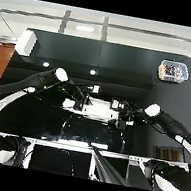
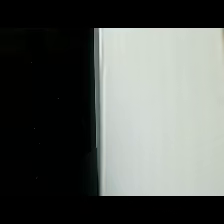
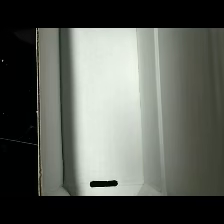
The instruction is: Fold the box and place the chain.
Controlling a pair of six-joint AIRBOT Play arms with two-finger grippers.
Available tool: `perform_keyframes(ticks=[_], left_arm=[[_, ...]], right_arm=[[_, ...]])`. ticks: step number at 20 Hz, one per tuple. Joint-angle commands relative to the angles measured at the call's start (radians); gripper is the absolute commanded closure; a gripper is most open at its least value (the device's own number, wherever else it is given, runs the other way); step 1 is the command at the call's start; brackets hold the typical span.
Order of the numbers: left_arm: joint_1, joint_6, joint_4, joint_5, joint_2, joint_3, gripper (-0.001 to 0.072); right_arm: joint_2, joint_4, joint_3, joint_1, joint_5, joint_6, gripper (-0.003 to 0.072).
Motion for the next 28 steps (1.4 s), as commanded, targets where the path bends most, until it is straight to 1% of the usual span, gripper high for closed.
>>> perform_keyframes(ticks=[1, 2, 4, 5, 6, 8, 9, 10, 13, 14, 15, 16, 17, 18, 19, 20, 21, 22, 23, 24, 28], left_arm=[[-0.001, -0.002, 0.0, 0.001, -0.001, 0.0, 0.0686], [0.0, -0.002, 0.001, 0.001, 0.0, 0.0, 0.0678], [0.0, -0.007, 0.005, 0.002, 0.012, 0.0, 0.0488], [0.002, -0.034, 0.016, 0.002, 0.027, 0.0, 0.0451], [0.007, -0.07, 0.04, 0.0, 0.048, 0.0, 0.0348], [0.029, -0.199, 0.105, 0.001, 0.097, 0.0, 0.0084], [0.044, -0.268, 0.145, -0.003, 0.124, 0.0, 0.0059], [0.063, -0.339, 0.192, -0.016, 0.154, 0.0, 0.0059], [0.108, -0.455, 0.33, -0.13, 0.23, 0.0, 0.0059], [0.118, -0.512, 0.348, -0.182, 0.246, 0.0, 0.006], [0.125, -0.57, 0.348, -0.242, 0.255, 0.0, 0.0061], [0.124, -0.63, 0.348, -0.296, 0.256, 0.0, 0.0069], [0.121, -0.698, 0.335, -0.341, 0.255, -0.005, 0.0089], [0.114, -0.76, 0.304, -0.378, 0.254, -0.016, 0.0144], [0.105, -0.787, 0.256, -0.411, 0.254, -0.029, 0.0397], [0.098, -0.776, 0.197, -0.444, 0.254, -0.045, 0.0682], [0.09, -0.765, 0.129, -0.457, 0.255, -0.059, 0.0688], [0.078, -0.747, 0.066, -0.448, 0.255, -0.071, 0.0689], [0.064, -0.727, 0.012, -0.414, 0.255, -0.08, 0.0689], [0.05, -0.722, -0.019, -0.361, 0.255, -0.081, 0.0689], [0.028, -0.699, -0.102, -0.078, 0.255, -0.08, 0.0689]], right_arm=[[-0.001, -0.001, -0.001, 0.001, 0.002, -0.002, 0.0208], [-0.001, -0.001, -0.001, 0.001, 0.002, -0.002, 0.0207], [-0.001, -0.001, -0.001, 0.001, 0.003, -0.002, 0.0207], [-0.001, -0.001, -0.001, 0.001, 0.003, -0.002, 0.0208], [-0.001, -0.001, -0.001, 0.001, 0.003, -0.002, 0.0208], [-0.001, 0.002, -0.001, 0.001, 0.001, -0.019, 0.0216], [-0.001, 0.002, 0.0, 0.001, 0.001, -0.031, 0.0216], [-0.001, 0.002, -0.001, 0.001, -0.002, -0.046, 0.0216], [-0.001, 0.007, 0.0, 0.001, -0.021, -0.086, 0.0217], [-0.001, 0.01, 0.0, 0.001, -0.019, -0.09, 0.0247], [-0.001, 0.011, 0.0, 0.001, -0.009, -0.1, 0.0428], [-0.001, 0.01, 0.0, 0.001, 0.008, -0.108, 0.051], [-0.001, 0.01, 0.0, 0.001, 0.015, -0.108, 0.0511], [-0.001, 0.01, 0.0, 0.001, 0.017, -0.107, 0.0512], [-0.001, 0.013, 0.0, 0.001, 0.016, -0.107, 0.0512], [-0.001, 0.018, 0.0, 0.001, 0.013, -0.107, 0.0512], [-0.001, 0.021, 0.0, 0.001, 0.009, -0.106, 0.0513], [-0.001, 0.021, 0.0, 0.001, 0.008, -0.106, 0.0512], [-0.001, 0.021, 0.0, 0.001, 0.008, -0.106, 0.0512], [-0.001, 0.021, 0.0, 0.001, 0.009, -0.106, 0.0512], [-0.001, 0.021, 0.0, 0.001, 0.008, -0.107, 0.0512]])
